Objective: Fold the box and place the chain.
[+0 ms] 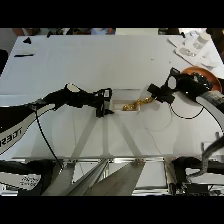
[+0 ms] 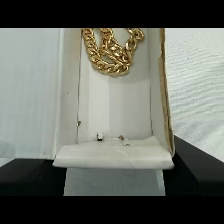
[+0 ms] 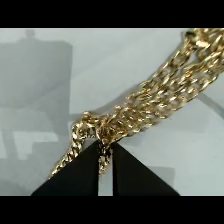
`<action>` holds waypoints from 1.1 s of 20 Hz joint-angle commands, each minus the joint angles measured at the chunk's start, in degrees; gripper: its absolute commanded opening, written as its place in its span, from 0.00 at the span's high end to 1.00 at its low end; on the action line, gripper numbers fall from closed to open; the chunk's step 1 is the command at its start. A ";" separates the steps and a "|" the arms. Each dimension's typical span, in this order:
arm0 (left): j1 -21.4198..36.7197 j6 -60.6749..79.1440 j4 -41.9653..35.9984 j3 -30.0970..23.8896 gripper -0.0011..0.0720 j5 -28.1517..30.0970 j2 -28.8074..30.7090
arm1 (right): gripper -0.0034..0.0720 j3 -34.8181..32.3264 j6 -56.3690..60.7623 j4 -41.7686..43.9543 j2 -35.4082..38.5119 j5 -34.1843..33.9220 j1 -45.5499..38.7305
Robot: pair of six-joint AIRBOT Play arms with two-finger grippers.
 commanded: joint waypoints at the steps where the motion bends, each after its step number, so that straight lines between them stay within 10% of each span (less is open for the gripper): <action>1: -0.02 0.02 0.02 -0.02 0.51 0.02 0.00 | 0.94 0.15 -0.35 0.13 -0.07 0.76 0.09; 22: -0.02 0.02 0.02 -0.02 0.51 0.02 0.00 | 0.95 0.15 -30.29 -1.42 23.02 8.22 19.37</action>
